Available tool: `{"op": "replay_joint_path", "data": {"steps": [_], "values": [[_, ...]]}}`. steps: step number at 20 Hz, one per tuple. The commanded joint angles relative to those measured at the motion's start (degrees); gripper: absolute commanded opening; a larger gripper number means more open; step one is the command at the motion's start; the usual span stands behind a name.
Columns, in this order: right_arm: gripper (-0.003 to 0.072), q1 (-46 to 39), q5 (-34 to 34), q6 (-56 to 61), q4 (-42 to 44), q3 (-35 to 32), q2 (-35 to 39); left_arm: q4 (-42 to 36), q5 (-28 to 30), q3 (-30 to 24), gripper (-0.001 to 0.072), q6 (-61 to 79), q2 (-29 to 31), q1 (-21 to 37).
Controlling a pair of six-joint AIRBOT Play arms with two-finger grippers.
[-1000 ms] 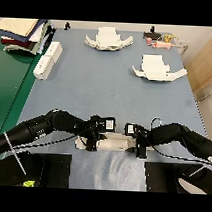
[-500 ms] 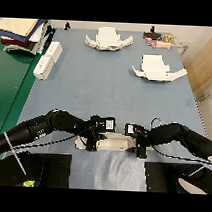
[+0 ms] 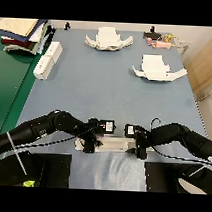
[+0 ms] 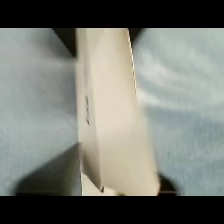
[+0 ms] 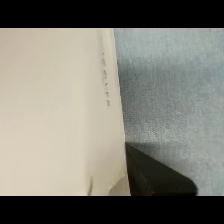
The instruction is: Fold the box.
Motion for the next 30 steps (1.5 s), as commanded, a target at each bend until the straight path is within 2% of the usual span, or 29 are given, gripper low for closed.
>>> {"op": "replay_joint_path", "data": {"steps": [1,3,7,8,9,10,12,14,15,17,20,24,30], "values": [[0.0520,0.0,0.6,0.0,0.0,0.0,0.0,0.5,0.5,0.3,0.0631,-5.7,1.5,0.1],[0.0520,0.0,0.6,0.0,0.0,0.0,0.0,7.4,-2.3,0.7,0.0631,-14.0,4.9,0.1],[0.0520,0.0,0.6,0.0,0.0,0.0,0.0,23.6,-15.1,1.1,0.0627,-41.0,15.2,0.1],[0.0520,0.0,0.6,0.0,0.0,0.0,0.0,24.4,-18.6,1.1,0.0394,-48.2,17.6,0.1],[0.0520,0.0,0.6,0.0,0.0,0.0,0.0,23.7,-20.9,1.1,0.0072,-51.6,19.3,0.1],[0.0520,0.0,0.6,0.0,0.0,0.0,0.0,20.7,-22.5,1.1,0.0014,-52.0,20.3,-0.2],[0.0520,0.0,0.6,0.0,0.0,0.0,0.0,10.0,-21.3,1.1,0.0014,-52.2,19.6,-0.3],[0.0520,0.0,0.6,0.0,0.0,0.0,0.0,-0.8,-15.9,1.5,0.0014,-52.2,16.2,-0.3],[0.0519,0.0,0.6,0.0,0.0,0.0,0.0,-3.5,-13.6,2.5,0.0014,-52.2,13.8,-0.2],[0.0520,0.0,0.6,0.0,0.0,0.0,0.0,-6.0,-10.6,5.7,0.0014,-52.6,7.9,1.7],[0.0520,0.0,0.6,0.0,0.0,0.0,0.0,-10.0,-10.4,10.3,0.0014,-52.6,-1.3,7.8],[0.0520,0.0,0.6,0.0,0.0,0.0,0.0,-13.4,-10.8,12.0,0.0014,-52.6,-9.2,14.4],[0.0520,0.0,0.6,0.0,0.0,0.0,0.0,-13.3,-13.7,12.0,0.0014,-52.6,-17.9,15.0]]}}
